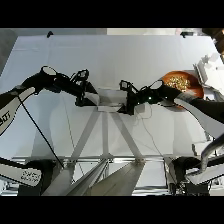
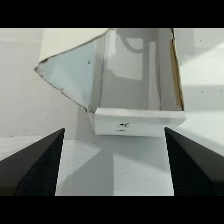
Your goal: Fold the box and place the chain.
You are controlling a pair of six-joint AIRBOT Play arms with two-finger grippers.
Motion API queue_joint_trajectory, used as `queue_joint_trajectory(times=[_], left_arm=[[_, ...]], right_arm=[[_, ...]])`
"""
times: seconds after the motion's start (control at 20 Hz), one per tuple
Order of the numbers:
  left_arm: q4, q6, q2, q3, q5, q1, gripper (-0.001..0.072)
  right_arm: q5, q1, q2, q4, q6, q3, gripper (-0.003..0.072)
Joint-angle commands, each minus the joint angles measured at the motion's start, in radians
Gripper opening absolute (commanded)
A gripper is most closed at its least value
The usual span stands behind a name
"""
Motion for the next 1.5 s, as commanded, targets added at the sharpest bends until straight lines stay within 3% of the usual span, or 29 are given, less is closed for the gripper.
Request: queue_joint_trajectory(times=[0.0, 0.85, 1.45], left_arm=[[-0.031, 0.017, -0.012, 0.005, -0.012, 0.001, 0.0699], [-0.044, 0.097, -0.029, 0.005, -0.080, 0.001, 0.0704], [-0.062, 0.017, -0.080, 0.005, -0.061, -0.002, 0.0702]], right_arm=[[0.000, 0.000, 0.000, 0.000, 0.000, 0.000, 0.0516], [0.000, 0.000, 0.000, 0.000, 0.000, 0.000, 0.0516], [0.000, 0.000, 0.000, 0.000, 0.000, 0.000, 0.0516]])
